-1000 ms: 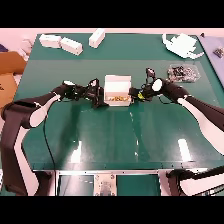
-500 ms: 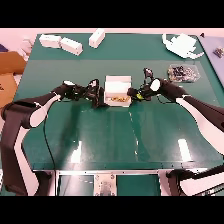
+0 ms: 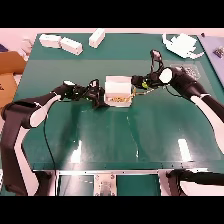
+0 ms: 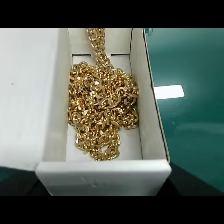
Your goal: Fold the box and place the chain.
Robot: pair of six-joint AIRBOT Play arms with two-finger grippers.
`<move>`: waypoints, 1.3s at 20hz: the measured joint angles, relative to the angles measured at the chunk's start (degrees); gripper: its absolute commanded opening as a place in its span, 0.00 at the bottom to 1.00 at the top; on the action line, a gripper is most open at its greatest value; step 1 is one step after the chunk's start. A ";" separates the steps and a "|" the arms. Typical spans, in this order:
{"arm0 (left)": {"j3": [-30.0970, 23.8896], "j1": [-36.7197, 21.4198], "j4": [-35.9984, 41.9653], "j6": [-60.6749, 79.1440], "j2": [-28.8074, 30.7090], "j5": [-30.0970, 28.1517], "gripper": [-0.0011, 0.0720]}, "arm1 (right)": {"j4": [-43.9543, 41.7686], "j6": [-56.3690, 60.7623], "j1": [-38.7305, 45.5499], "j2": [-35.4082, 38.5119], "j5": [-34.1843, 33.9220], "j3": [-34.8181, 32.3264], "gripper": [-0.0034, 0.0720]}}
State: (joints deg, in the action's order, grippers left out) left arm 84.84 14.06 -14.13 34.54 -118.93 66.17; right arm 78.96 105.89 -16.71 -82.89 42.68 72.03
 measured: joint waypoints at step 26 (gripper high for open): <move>0.00 0.00 0.00 -0.07 0.00 -0.13 0.50 | 5.27 -0.55 -13.73 10.47 0.96 -2.99 0.06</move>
State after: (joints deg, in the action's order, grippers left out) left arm 84.84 14.06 -14.13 34.48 -118.93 66.04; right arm 84.23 105.34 -30.44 -72.42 43.64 69.04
